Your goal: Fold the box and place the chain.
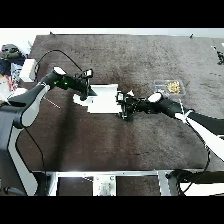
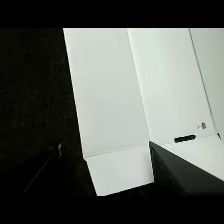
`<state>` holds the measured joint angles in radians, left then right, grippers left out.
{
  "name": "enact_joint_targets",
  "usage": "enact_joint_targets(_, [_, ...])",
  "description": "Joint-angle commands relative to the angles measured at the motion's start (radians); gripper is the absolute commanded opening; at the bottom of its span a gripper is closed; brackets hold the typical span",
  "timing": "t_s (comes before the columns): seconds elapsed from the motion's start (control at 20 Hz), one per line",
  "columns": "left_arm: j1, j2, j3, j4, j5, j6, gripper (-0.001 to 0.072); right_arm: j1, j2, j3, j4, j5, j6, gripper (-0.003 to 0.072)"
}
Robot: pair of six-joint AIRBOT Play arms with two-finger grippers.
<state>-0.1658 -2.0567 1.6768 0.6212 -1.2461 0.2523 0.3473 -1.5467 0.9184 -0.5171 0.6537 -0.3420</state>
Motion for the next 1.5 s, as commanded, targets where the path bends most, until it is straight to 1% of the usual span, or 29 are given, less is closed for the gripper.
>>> enact_joint_targets(0.0, [0.000,-0.004,0.000,-0.003,0.006,0.000,0.0013,0.001,-0.009,0.003,0.000,-0.042,-0.006,0.0631])
enact_joint_targets(0.15, [0.000,-0.004,0.000,-0.020,0.005,0.000,0.0013,0.001,-0.009,0.004,0.000,-0.054,-0.006,0.0630])
enact_joint_targets(0.3, [0.000,-0.004,0.000,-0.020,0.005,0.000,0.0013,0.014,-0.010,0.004,0.000,-0.107,-0.007,0.0631])
enact_joint_targets(0.55, [0.000,-0.004,0.000,-0.018,0.005,0.000,0.0013,0.031,-0.039,0.033,0.005,-0.109,-0.028,0.0630])
enact_joint_targets(0.8, [0.000,-0.004,0.000,-0.018,0.006,0.000,0.0013,0.029,-0.041,0.108,-0.002,-0.088,0.006,0.0630])
enact_joint_targets(1.1, [0.000,-0.004,0.000,-0.018,0.006,0.000,0.0013,-0.010,-0.041,0.132,-0.004,-0.082,0.032,0.0631])
enact_joint_targets(1.25, [0.000,-0.004,0.000,-0.019,0.006,0.000,0.0013,-0.025,-0.043,0.170,-0.004,-0.075,0.031,0.0632])
enact_joint_targets(1.35, [0.000,-0.004,0.000,-0.019,0.008,0.000,0.0013,-0.038,-0.064,0.210,-0.006,-0.043,0.032,0.0642])
enact_joint_targets(1.45, [0.000,-0.004,0.000,-0.018,0.008,0.000,0.0013,-0.060,-0.097,0.250,-0.053,0.008,0.053,0.0673])
